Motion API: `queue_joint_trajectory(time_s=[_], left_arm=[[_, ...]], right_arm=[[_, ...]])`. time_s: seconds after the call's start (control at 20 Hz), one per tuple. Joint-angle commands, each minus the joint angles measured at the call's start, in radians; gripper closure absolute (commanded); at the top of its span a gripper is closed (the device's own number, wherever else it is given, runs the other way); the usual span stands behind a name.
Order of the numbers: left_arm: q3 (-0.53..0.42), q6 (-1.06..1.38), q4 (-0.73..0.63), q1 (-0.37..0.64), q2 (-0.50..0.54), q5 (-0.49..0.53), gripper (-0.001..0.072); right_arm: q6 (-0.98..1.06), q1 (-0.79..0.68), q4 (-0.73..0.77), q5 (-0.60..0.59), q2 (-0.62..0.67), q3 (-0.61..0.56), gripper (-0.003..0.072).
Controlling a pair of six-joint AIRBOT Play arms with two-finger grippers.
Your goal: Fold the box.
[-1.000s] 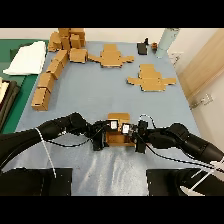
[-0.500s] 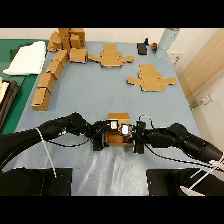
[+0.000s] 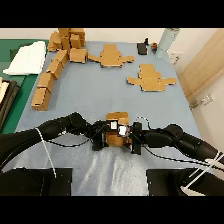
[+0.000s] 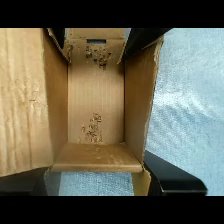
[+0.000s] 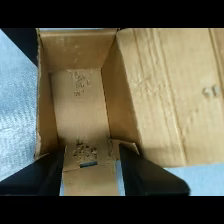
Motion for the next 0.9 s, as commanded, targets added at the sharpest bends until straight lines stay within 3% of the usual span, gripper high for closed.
queue_joint_trajectory(time_s=[0.0, 0.1, 0.2, 0.5, 0.75, 0.85], left_arm=[[0.0, -0.001, -0.003, 0.0, -0.001, 0.001, 0.0242], [0.0, -0.001, -0.003, 0.0, -0.001, 0.001, 0.0242], [0.0, -0.001, -0.003, 0.0, -0.001, 0.001, 0.0242], [0.0, -0.001, -0.003, 0.0, -0.001, 0.001, 0.0242], [0.0, -0.001, -0.003, 0.0, -0.001, 0.001, 0.0242], [0.0, -0.001, -0.003, 0.0, -0.001, 0.001, 0.0242]], right_arm=[[0.005, 0.003, -0.035, -0.008, -0.002, -0.001, 0.0177], [0.026, 0.003, -0.071, -0.021, -0.002, -0.001, 0.035], [0.108, 0.003, -0.131, -0.038, 0.007, 0.0, 0.0681], [0.634, 0.003, -0.507, -0.067, 0.082, 0.001, 0.0681], [0.768, 0.003, -0.573, -0.198, 0.143, 0.002, 0.0682], [0.926, -0.003, -0.673, -0.277, 0.187, 0.002, 0.0682]])
